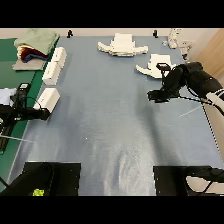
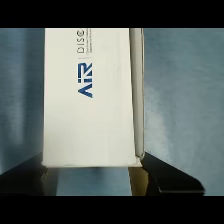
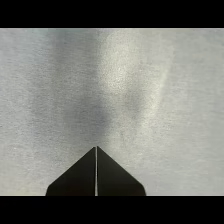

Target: Fold the box.

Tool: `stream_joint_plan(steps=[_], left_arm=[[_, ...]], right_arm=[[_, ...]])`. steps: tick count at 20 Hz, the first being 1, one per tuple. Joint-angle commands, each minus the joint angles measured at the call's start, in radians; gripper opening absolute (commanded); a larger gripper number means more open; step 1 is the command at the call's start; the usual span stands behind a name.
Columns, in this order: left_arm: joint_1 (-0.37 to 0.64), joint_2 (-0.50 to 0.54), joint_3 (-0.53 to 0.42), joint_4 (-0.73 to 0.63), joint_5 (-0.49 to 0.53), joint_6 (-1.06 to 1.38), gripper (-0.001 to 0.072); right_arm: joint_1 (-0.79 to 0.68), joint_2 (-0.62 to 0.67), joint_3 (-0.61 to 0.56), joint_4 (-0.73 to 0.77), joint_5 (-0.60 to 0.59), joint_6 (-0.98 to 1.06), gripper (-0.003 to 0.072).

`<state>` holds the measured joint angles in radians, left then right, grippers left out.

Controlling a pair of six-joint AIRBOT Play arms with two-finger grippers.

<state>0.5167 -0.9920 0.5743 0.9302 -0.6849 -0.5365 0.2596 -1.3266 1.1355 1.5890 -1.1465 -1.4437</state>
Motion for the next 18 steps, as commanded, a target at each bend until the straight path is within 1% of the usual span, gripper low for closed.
stream_joint_plan(steps=[1,3,8,11,16,18], left_arm=[[0.006,-0.137,0.097,-0.032,0.084,-0.011,0.0467],[0.003,-0.240,0.184,-0.072,0.082,-0.010,0.0467],[-0.085,-0.462,0.405,-0.081,0.084,-0.014,0.0467],[-0.106,-0.578,0.524,-0.081,0.080,-0.064,0.0467],[-0.112,-0.686,0.674,-0.077,0.075,-0.063,0.0467],[-0.114,-0.714,0.717,-0.077,0.077,-0.062,0.0467]], right_arm=[[0.000,-0.001,0.001,0.000,0.000,0.000,0.0018],[0.000,-0.001,0.001,0.000,0.000,0.000,0.0018],[0.000,-0.001,0.001,0.000,0.000,0.000,0.0018],[0.000,-0.001,0.001,0.000,0.000,0.000,0.0018],[0.000,-0.001,0.001,0.000,0.000,0.000,0.0018],[0.000,-0.001,0.001,0.000,0.000,0.000,0.0018]])
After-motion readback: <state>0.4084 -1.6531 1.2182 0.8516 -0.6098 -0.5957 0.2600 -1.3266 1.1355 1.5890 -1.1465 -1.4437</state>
